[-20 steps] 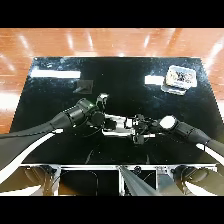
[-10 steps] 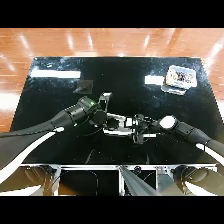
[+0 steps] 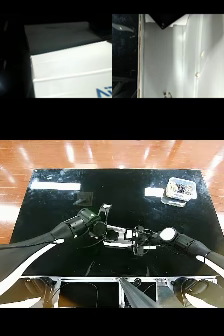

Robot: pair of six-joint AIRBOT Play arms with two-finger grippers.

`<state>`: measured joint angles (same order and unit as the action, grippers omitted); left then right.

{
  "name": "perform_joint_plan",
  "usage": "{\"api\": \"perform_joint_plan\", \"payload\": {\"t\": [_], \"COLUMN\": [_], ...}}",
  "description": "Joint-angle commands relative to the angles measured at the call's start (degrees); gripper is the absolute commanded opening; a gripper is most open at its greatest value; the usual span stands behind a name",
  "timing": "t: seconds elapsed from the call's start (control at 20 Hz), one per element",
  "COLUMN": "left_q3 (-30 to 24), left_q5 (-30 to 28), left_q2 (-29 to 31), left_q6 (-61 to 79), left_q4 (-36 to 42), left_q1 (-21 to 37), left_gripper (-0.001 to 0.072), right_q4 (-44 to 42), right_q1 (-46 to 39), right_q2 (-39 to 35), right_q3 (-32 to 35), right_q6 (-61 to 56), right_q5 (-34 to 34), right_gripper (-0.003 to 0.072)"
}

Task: Fold the box and place the chain.

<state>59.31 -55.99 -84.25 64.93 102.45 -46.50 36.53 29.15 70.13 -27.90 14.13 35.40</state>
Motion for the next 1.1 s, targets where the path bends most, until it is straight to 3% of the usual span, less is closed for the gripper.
{"api": "perform_joint_plan", "payload": {"t": [0.0,0.05,0.15,0.45,0.5,0.55,0.6,1.0,1.05], "left_q3": [0.04,0.04,0.04,0.07,0.07,0.07,0.07,0.07,0.07], "left_q5": [0.68,0.7,0.85,0.94,0.96,0.92,0.9,0.87,0.37], "left_q2": [-0.04,-0.04,-0.07,-0.37,-0.37,-0.37,-0.35,-0.37,-0.37], "left_q6": [0.0,0.0,0.04,0.0,-0.04,-0.72,-0.87,-5.27,-5.38], "left_q4": [-1.46,-1.81,-1.92,-1.88,-1.88,-1.9,-1.9,-7.13,-7.78], "left_q1": [0.02,0.02,0.02,-0.07,-0.07,0.0,0.02,-0.02,-0.11], "left_gripper": [0.0278,0.0218,0.0016,0.0026,0.0132,0.029,0.033,0.0302,0.0265], "right_q4": [0.0,0.0,0.0,0.02,0.02,0.02,0.02,0.04,0.04], "right_q1": [0.02,0.02,0.02,0.02,0.02,0.02,0.02,0.02,0.02], "right_q2": [0.02,0.02,0.02,0.02,0.02,0.02,0.02,0.02,0.02], "right_q3": [0.0,0.02,0.0,0.0,0.0,0.0,0.0,0.0,0.02], "right_q6": [0.0,0.0,0.0,-0.02,-0.02,0.0,-0.02,-0.02,-0.02], "right_q5": [0.15,0.15,0.13,0.13,0.15,0.15,0.15,0.15,0.15], "right_gripper": [0.0545,0.0545,0.0544,0.0545,0.0545,0.0545,0.0545,0.0545,0.0545]}}
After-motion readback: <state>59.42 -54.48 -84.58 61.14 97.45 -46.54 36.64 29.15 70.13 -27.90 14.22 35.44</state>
